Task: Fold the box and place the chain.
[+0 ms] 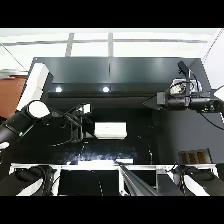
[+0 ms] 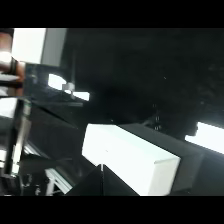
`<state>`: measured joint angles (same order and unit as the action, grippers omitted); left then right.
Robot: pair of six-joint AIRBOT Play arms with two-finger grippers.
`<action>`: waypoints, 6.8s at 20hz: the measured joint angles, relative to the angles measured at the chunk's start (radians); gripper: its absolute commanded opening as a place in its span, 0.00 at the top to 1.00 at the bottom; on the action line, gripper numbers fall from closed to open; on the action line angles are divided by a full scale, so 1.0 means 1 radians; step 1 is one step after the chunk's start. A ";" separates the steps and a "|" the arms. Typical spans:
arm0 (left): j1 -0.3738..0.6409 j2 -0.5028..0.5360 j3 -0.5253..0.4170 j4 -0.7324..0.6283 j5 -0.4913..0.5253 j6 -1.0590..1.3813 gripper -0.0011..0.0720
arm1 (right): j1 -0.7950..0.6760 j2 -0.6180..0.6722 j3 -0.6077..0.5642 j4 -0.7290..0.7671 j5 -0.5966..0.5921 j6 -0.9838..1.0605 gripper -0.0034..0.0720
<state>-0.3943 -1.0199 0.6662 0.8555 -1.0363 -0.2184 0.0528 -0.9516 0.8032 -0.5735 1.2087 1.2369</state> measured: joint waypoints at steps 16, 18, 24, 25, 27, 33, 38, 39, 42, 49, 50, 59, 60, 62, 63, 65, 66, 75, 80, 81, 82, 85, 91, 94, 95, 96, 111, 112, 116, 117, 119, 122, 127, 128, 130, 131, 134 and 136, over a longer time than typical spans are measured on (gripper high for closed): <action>-0.197 -0.274 0.168 -0.053 0.139 -0.031 0.01 | -0.003 0.001 0.000 -0.033 -0.023 0.000 0.93; -0.201 -0.281 0.170 -0.049 0.139 -0.033 0.01 | -0.003 0.001 0.000 -0.033 -0.023 0.000 0.93; -0.205 -0.292 0.171 -0.048 0.137 -0.037 0.01 | -0.003 0.001 0.000 -0.034 -0.024 0.000 0.93; -0.205 -0.293 0.171 -0.048 0.137 -0.037 0.01 | -0.003 0.001 0.000 -0.034 -0.024 0.000 0.93; -0.206 -0.292 0.172 -0.047 0.137 -0.037 0.01 | -0.003 0.001 0.000 -0.037 -0.024 0.000 0.93; -0.206 -0.282 0.179 -0.042 0.135 -0.037 0.01 | -0.003 0.001 0.000 -0.049 -0.024 0.000 0.93; -0.206 -0.280 0.182 -0.043 0.102 -0.041 0.01 | -0.003 0.001 0.000 -0.051 -0.023 0.000 0.93; -0.206 -0.280 0.182 -0.041 0.100 -0.042 0.01 | -0.003 0.001 0.000 -0.052 -0.023 0.000 0.93; -0.206 -0.282 0.182 -0.018 0.088 -0.051 0.01 | -0.003 0.001 0.000 -0.056 -0.023 0.000 0.93; -0.222 -0.288 0.182 0.005 0.094 -0.068 0.01 | -0.003 0.001 0.000 -0.059 -0.023 0.000 0.93; -0.227 -0.291 0.182 0.008 0.098 -0.070 0.01 | -0.003 0.001 0.000 -0.059 -0.023 0.000 0.93; -0.277 -0.352 0.182 0.026 0.164 -0.100 0.01 | -0.003 0.001 0.000 -0.060 -0.024 0.000 0.93; -0.286 -0.362 0.182 0.031 0.165 -0.104 0.02 | -0.003 0.001 0.000 -0.060 -0.024 0.000 0.93; -0.299 -0.374 0.182 0.056 0.177 -0.133 0.23 | -0.003 0.001 0.000 -0.061 -0.024 0.000 0.93; -0.302 -0.377 0.182 0.075 0.184 -0.157 0.31 | -0.003 0.001 0.000 -0.064 -0.024 0.000 0.93; -0.306 -0.375 0.183 0.128 0.187 -0.214 0.33 | -0.003 0.001 0.000 -0.067 -0.024 0.000 0.93; -0.307 -0.370 0.183 0.159 0.183 -0.246 0.33 | -0.003 0.001 0.000 -0.069 -0.024 0.000 0.93; -0.018 -0.129 0.175 0.373 -0.089 -0.550 0.43 | -0.003 0.001 0.000 -0.074 -0.043 -0.011 0.93; 0.436 0.029 0.144 0.429 -0.219 -0.626 0.43 | -0.003 0.001 0.000 -0.075 -0.057 -0.051 0.93; 0.545 0.043 0.141 0.430 -0.243 -0.629 0.43 | -0.003 0.001 0.000 -0.075 -0.063 -0.057 0.93; 0.643 0.053 0.138 0.435 -0.264 -0.639 0.43 | -0.003 0.001 0.000 -0.075 -0.071 -0.063 0.93; 0.929 0.070 0.134 0.445 -0.301 -0.665 0.43 | -0.003 0.001 0.000 -0.075 -0.085 -0.076 0.93; 1.241 0.072 0.131 0.481 -0.236 -0.596 0.43 | -0.003 0.001 0.000 -0.075 -0.097 -0.082 0.93; 1.294 0.035 0.131 0.460 -0.188 -0.500 0.43 | -0.003 0.001 0.000 -0.075 -0.101 -0.074 0.93; 1.301 0.014 0.131 0.437 -0.170 -0.462 0.43 | -0.003 0.001 0.000 -0.075 -0.106 -0.070 0.93; 1.303 -0.008 0.131 0.416 -0.163 -0.424 0.43 | -0.003 0.001 0.000 -0.075 -0.109 -0.064 0.93; 1.148 -0.246 0.179 0.356 -0.017 -0.369 0.01 | -0.003 0.001 0.000 -0.072 -0.138 -0.011 0.93; 1.144 -0.237 0.200 0.364 -0.032 -0.406 0.01 | -0.003 0.001 0.000 -0.072 -0.143 -0.011 0.93; 1.120 -0.164 0.282 0.346 -0.060 -0.576 0.01 | -0.003 0.001 0.002 -0.074 -0.181 -0.013 0.93; 1.106 -0.140 0.303 0.341 -0.079 -0.599 0.01 | -0.003 0.001 0.002 -0.073 -0.191 -0.015 0.93; 1.064 -0.089 0.346 0.331 -0.083 -0.639 0.04 | -0.003 0.001 0.006 -0.074 -0.210 -0.019 0.93; 0.966 -0.035 0.399 0.264 -0.084 -0.712 0.95 | 0.006 0.000 0.052 -0.083 -0.238 -0.029 0.93; 0.668 0.000 0.436 0.102 -0.092 -0.830 0.95 | 0.039 0.006 0.220 -0.290 -0.223 -0.003 0.93; 0.590 0.010 0.436 0.105 -0.092 -0.855 0.95 | 0.042 0.012 0.238 -0.365 -0.203 0.035 0.93; 0.440 0.045 0.418 0.148 -0.066 -0.918 0.95 | 0.045 0.037 0.244 -0.523 -0.144 0.125 0.93; 0.360 0.073 0.391 0.182 -0.039 -0.960 0.95 | 0.046 0.055 0.228 -0.579 -0.122 0.154 0.93; 0.165 0.174 0.234 0.276 0.093 -1.099 0.95 | 0.047 0.125 0.097 -0.690 -0.126 0.228 0.93; 0.098 0.232 0.124 0.320 0.180 -1.168 0.95 | 0.048 0.162 -0.005 -0.725 -0.177 0.265 0.93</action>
<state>-0.2966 -0.7883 0.7906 1.1759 -0.8566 -1.3869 0.1013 -0.7898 0.7986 -1.2984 1.0321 1.5021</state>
